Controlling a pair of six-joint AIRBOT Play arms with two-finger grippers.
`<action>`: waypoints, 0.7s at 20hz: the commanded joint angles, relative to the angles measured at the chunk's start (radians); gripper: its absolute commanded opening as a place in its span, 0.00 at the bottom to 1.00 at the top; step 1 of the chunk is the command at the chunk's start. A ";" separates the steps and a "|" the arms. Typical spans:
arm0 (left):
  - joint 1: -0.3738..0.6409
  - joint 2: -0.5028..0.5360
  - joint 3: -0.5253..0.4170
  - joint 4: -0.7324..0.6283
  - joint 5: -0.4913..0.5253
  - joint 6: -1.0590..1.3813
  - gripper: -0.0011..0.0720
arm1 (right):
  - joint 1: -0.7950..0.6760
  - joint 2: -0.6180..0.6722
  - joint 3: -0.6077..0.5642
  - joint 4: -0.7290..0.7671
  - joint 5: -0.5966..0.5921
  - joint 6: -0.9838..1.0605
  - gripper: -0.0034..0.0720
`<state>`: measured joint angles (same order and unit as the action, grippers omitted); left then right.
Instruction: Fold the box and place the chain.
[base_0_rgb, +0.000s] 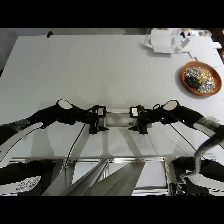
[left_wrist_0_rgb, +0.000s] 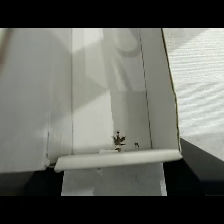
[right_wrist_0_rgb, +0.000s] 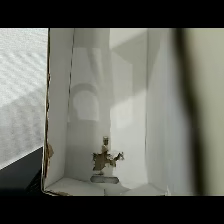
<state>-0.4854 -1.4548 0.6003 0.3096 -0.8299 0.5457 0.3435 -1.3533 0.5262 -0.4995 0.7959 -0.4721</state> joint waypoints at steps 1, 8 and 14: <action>-0.002 -0.001 0.001 -0.002 0.011 -0.004 0.21 | 0.000 0.000 0.000 0.000 0.000 0.000 0.40; -0.002 -0.001 0.001 -0.002 0.010 -0.004 0.22 | 0.000 0.000 0.000 0.000 0.000 0.000 0.40; -0.002 -0.001 0.001 -0.003 0.010 -0.004 0.22 | 0.000 0.000 0.000 0.000 0.000 0.000 0.40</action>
<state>-0.4870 -1.4551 0.6003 0.3073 -0.8207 0.5419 0.3435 -1.3533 0.5262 -0.4995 0.7959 -0.4721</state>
